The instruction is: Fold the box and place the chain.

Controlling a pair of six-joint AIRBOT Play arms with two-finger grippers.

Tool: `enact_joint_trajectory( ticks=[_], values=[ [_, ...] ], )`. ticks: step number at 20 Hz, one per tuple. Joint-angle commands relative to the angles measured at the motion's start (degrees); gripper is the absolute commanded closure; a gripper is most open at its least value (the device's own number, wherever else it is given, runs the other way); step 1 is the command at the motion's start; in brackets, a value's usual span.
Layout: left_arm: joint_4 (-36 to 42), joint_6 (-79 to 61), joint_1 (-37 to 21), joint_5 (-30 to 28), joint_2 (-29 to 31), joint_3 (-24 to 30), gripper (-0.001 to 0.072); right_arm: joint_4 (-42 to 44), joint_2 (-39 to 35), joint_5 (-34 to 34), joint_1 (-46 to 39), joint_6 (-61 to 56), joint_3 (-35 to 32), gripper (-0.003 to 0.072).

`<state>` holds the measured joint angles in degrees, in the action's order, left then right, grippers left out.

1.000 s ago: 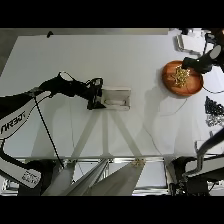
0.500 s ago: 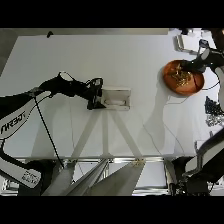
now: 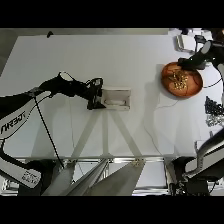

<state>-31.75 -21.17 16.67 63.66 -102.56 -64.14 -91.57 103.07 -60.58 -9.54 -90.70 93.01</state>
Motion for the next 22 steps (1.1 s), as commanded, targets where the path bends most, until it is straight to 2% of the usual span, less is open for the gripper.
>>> enact_joint_trajectory(
  ticks=[1, 4, 7, 9, 11, 17, 22],
  values=[
    [0.0, -0.02, -0.02, -0.02, 0.0, 0.02, 0.0435, -2.14, -11.47, -2.75, 2.93, 1.25, -9.2, 0.0679],
    [0.0, -0.02, -0.02, -0.02, 0.0, 0.0, 0.0435, -2.97, -24.24, -3.13, 7.67, 1.27, -22.49, 0.0679],
    [0.0, -0.02, -0.02, -0.02, 0.0, 0.02, 0.0435, -2.82, -33.14, -5.88, 16.13, 1.2, -30.4, 0.0678],
    [0.02, -0.02, -0.02, 0.0, 0.0, 0.02, 0.0435, -2.21, -34.73, -8.61, 22.49, 1.18, -30.75, 0.0678],
    [0.0, -0.02, -0.02, -0.02, 0.0, 0.0, 0.0435, -1.62, -34.71, -7.74, 28.35, 0.44, -30.75, 0.0678],
    [0.0, -0.02, -0.02, -0.02, 0.0, 0.0, 0.0435, 6.67, -34.47, 6.36, 39.26, -0.55, -30.75, 0.0679],
    [0.0, -0.02, -0.02, -0.02, 0.0, 0.02, 0.0435, 12.48, -33.86, 10.43, 43.95, -0.37, -30.73, 0.0679]
  ],
)
